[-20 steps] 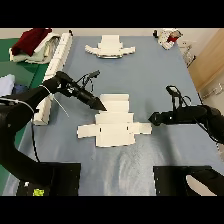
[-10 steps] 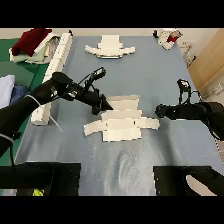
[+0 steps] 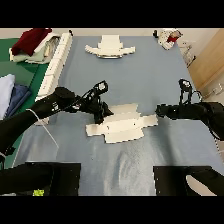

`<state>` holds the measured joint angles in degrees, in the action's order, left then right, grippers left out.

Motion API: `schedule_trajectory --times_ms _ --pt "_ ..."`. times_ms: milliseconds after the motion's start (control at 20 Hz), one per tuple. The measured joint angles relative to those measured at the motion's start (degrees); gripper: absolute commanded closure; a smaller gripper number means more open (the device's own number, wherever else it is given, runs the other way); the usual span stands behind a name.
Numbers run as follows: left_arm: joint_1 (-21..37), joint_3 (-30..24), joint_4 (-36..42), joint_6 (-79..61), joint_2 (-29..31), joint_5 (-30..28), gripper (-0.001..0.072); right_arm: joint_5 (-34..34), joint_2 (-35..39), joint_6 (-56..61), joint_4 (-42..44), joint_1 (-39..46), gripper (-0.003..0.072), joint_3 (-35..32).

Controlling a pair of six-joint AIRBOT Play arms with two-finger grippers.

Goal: Fold the box.

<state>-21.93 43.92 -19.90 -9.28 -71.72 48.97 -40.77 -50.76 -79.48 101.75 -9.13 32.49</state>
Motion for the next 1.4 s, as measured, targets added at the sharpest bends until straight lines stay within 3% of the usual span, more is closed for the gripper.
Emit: schedule_trajectory --times_ms 250,750,1400 --pt "-0.11 -0.48 0.07 -1.38 -2.38 0.28 0.0694 0.00 0.00 0.00 0.00 -0.02 0.0276 0.00" --pt "1.46 -0.59 5.35 -10.19 -3.58 11.08 0.0694 -0.39 0.00 0.04 0.87 0.02 0.0276 0.00" --pt "1.57 -0.59 2.25 -10.40 -5.53 9.33 0.0694 -0.42 0.00 0.13 1.27 -0.04 0.0275 0.00"
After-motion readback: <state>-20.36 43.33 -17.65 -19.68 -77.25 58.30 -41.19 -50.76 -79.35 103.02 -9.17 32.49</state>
